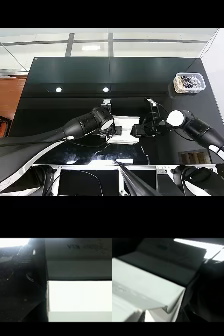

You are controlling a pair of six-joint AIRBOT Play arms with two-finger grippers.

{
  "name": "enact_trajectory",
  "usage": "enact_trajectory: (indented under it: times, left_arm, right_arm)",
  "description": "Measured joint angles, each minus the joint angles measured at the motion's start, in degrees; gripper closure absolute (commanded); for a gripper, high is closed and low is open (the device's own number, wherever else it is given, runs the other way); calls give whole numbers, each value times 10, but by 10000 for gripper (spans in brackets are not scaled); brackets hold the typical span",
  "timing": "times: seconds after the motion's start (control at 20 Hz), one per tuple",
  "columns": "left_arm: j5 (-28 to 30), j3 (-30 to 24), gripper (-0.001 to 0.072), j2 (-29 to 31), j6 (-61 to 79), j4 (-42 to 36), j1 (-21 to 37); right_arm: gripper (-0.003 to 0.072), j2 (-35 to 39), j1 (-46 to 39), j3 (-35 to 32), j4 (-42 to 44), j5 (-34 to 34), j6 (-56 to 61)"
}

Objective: Fold the box and place the chain.

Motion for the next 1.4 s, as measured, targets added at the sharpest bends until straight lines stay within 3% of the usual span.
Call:
enact_trajectory:
  times: [0.25, 0.55, 0.9, 0.95, 1.0, 1.05, 1.15, 1.35, 1.4]
  left_arm:
    - [-1, 0, 681, 0, 0, 0, 0]
    - [1, 0, 681, 0, 0, 0, 0]
    - [0, 0, 681, 0, 0, 0, 0]
    - [0, 0, 681, 0, 0, 0, 0]
    - [0, 0, 681, 0, 0, 0, 0]
    - [0, 0, 681, 0, 0, 0, 0]
    - [-1, 0, 681, 0, -3, -4, 0]
    - [-1, 0, 681, 0, -2, -2, 0]
    - [-1, 0, 681, 0, -2, -2, 0]
  right_arm:
    - [377, -23, 55, 26, -84, -2, 107]
    - [377, -77, 120, 85, -195, 44, 221]
    - [378, -112, 145, 110, -241, 77, 297]
    - [479, -115, 146, 110, -243, 79, 304]
    - [505, -117, 146, 111, -245, 81, 309]
    - [598, -118, 147, 111, -246, 82, 314]
    - [677, -120, 148, 112, -249, 83, 323]
    - [673, -121, 148, 113, -249, 82, 325]
    - [614, -122, 148, 113, -249, 81, 325]
